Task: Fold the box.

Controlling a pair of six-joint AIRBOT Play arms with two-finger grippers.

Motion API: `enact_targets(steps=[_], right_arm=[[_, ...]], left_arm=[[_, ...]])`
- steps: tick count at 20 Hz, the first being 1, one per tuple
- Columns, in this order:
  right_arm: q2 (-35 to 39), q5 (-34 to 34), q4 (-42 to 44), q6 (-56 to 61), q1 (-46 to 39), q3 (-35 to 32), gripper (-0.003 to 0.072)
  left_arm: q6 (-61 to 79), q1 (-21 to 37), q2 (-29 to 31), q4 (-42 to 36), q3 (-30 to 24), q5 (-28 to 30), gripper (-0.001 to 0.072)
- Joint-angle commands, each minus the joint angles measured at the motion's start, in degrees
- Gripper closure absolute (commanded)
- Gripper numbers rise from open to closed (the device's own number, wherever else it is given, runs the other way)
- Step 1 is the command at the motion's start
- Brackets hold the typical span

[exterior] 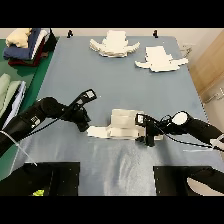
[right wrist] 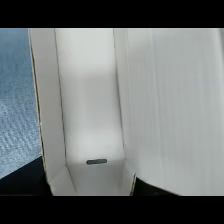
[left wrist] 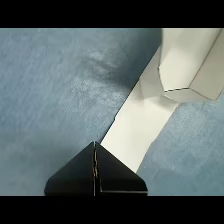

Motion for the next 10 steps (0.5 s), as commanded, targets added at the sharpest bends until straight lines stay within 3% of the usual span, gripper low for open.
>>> enact_targets(steps=[1,4,7,10], right_arm=[[0.1,1.7,0.3,-6.4,0.0,0.1,0.0196],[0.1,2.4,0.7,-7.5,0.0,0.1,0.0196],[0.1,2.8,0.7,-7.5,0.0,0.1,0.0196],[0.0,2.8,0.7,-7.5,0.0,0.1,0.0196]], left_arm=[[-6.3,4.5,1.6,2.3,0.0,-5.6,0.0695],[-5.5,3.1,1.6,1.2,0.0,-5.4,0.0695],[-5.1,-1.8,1.6,1.2,0.0,-4.5,0.0695],[-5.0,-8.3,0.3,1.2,-0.1,2.2,0.0694]])
